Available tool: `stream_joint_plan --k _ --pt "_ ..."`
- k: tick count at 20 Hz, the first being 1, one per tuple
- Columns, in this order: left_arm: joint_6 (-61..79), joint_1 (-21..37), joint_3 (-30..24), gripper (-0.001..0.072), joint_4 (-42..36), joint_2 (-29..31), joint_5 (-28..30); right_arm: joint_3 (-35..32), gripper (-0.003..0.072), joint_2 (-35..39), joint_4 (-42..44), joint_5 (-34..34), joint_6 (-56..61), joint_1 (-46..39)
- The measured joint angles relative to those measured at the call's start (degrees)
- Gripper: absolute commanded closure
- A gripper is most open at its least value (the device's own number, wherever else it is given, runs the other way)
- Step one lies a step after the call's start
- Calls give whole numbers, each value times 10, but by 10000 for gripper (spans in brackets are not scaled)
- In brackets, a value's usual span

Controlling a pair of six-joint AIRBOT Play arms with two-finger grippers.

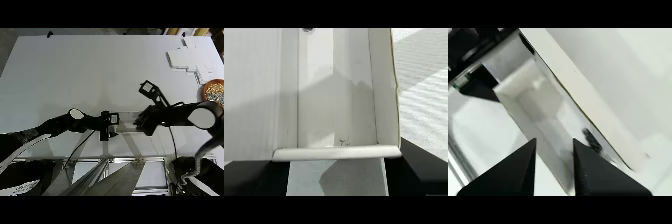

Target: Fold the box and place the chain.

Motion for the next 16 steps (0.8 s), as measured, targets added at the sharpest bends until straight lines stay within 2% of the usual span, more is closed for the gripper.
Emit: stream_joint_plan --k 2,6,11,12,16 --pt "0 0 0 365 0 0 0 2 486 9 -15 36 -54 -50" --pt "0 0 0 365 0 0 0 -13 486 14 -34 74 -251 -150" --pt "0 0 0 365 0 0 0 -62 488 -21 -62 47 -456 -206" --pt "0 0 0 365 0 0 0 -68 525 -35 -66 41 -481 -210" --pt "0 0 0 365 0 0 0 -79 532 -93 -75 20 -553 -218"
